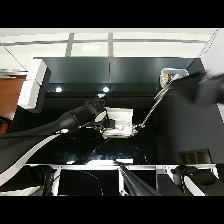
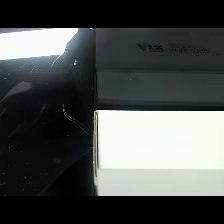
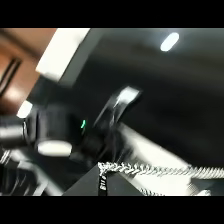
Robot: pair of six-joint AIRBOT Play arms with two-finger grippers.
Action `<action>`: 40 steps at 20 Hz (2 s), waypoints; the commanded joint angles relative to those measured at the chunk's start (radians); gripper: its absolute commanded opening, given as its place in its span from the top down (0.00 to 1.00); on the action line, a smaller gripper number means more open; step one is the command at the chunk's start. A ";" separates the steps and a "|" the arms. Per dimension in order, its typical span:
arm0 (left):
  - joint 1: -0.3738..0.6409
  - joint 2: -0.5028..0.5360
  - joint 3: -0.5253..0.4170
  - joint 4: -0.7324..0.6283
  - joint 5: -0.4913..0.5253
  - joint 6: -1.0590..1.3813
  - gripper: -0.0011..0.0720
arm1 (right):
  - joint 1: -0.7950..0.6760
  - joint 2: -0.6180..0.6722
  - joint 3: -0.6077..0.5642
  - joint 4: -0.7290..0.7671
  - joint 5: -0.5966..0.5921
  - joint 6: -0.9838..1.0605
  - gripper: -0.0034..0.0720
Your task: Fold the box and place the chain.
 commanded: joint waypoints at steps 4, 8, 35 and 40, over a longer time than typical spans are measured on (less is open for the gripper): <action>0.000 0.000 0.000 0.000 -0.001 0.000 0.94 | 0.259 -0.111 -0.280 0.092 -0.253 -0.004 0.95; 0.000 0.000 0.000 0.000 -0.001 0.000 0.94 | 0.318 -0.240 -0.281 0.057 -0.323 -0.004 0.95; 0.000 0.000 0.000 0.000 -0.002 0.000 0.94 | -0.241 -0.696 -0.175 -0.423 -0.652 0.357 0.19; 0.000 0.000 0.000 0.000 -0.001 0.000 0.94 | -0.241 -0.907 0.032 -0.421 -0.552 0.371 0.19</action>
